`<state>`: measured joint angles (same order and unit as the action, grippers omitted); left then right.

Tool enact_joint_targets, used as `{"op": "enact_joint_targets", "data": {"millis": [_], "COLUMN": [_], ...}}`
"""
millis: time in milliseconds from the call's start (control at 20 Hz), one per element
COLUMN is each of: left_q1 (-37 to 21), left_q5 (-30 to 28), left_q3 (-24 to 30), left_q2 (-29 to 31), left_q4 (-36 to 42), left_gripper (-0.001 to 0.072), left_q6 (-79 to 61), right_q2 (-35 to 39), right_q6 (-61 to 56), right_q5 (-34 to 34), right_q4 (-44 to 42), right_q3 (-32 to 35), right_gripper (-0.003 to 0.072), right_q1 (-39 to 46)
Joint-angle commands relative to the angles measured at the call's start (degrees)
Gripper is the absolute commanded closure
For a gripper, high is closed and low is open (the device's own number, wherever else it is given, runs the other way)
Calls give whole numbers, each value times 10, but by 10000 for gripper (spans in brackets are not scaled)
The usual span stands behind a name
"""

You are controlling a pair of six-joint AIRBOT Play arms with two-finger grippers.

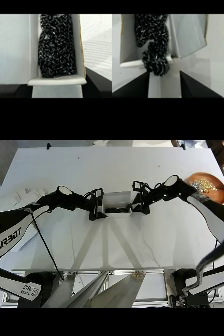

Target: Fold the box and place the chain.

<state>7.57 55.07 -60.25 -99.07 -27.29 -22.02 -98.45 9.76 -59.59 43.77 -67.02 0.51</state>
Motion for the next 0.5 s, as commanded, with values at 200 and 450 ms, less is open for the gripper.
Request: {"op": "enact_joint_targets", "data": {"millis": [200, 450], "left_q1": [0, 0], "left_q5": [0, 0], "left_q3": [0, 0], "left_q2": [0, 0], "left_q4": [0, 0], "left_gripper": [317, 317], "left_q6": [0, 0], "right_q2": [-13, 19], "right_q6": [2, -111], "right_q5": [21, 19], "right_q4": [-6, 94], "right_q3": [0, 0], "right_gripper": [667, 668], "right_q1": [-19, -19]}}
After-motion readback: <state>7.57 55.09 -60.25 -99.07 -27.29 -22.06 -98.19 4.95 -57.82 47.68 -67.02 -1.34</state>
